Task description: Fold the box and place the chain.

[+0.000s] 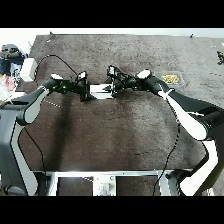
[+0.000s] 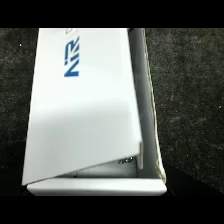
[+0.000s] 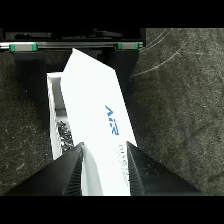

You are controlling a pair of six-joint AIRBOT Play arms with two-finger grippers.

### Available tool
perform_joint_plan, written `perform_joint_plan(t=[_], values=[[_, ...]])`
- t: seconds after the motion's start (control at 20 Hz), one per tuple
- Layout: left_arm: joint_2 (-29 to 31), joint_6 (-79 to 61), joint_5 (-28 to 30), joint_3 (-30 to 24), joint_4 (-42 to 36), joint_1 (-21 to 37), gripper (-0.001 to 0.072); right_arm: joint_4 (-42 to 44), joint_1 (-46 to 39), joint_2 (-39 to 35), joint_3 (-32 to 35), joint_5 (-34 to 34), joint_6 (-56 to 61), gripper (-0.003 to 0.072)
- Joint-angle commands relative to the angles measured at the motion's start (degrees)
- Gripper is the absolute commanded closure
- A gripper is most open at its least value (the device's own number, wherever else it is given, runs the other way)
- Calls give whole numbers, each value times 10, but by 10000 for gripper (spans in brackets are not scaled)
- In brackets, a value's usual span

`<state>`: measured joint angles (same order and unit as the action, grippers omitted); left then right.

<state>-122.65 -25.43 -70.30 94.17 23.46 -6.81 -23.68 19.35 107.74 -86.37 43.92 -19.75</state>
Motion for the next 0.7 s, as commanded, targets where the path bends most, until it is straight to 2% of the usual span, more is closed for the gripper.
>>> perform_joint_plan(t=[0.0, 0.4, 0.65], values=[[0, -1, -2, 0, 1, 0, 251, -5, 0, 2, 0, 16, 7, 412], [0, -1, -2, 0, 1, 0, 251, -77, 0, 4, 2, 45, 80, 412], [0, -1, -2, 0, 1, 0, 251, -78, 0, 12, 21, 48, 80, 412]])
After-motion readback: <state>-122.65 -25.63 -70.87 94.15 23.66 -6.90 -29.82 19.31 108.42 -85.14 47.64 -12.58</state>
